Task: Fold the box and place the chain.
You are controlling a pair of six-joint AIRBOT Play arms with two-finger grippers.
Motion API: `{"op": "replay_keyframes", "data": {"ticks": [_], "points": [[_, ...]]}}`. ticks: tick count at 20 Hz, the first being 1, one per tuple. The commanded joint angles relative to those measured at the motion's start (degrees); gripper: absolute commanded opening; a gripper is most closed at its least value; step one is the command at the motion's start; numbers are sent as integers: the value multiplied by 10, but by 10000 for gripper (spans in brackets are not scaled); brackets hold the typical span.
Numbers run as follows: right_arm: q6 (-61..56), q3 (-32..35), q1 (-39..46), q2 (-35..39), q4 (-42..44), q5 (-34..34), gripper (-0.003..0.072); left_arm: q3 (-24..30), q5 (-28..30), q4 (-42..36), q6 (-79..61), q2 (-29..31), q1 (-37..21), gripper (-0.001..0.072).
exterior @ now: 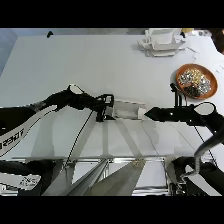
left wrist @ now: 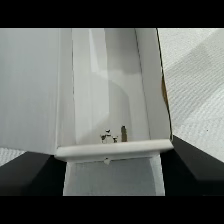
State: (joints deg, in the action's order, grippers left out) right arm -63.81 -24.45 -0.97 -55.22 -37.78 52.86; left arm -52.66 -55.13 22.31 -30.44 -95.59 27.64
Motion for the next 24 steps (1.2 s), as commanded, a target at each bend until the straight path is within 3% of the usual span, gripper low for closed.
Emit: {"op": "replay_keyframes", "data": {"ticks": [1,8,12,22,24], "points": [[15,0,-1,3,19,8,294,0,0,0,0,0,0,81],[6,-1,-94,2,14,-80,354,0,0,0,0,0,0,81],[-126,-20,-135,2,-114,-105,353,0,0,0,0,0,0,81],[-417,-156,-269,-115,-333,-64,331,0,0,0,0,0,0,81],[-478,-184,-284,-138,-383,-30,312,0,0,0,0,0,0,81]]}}
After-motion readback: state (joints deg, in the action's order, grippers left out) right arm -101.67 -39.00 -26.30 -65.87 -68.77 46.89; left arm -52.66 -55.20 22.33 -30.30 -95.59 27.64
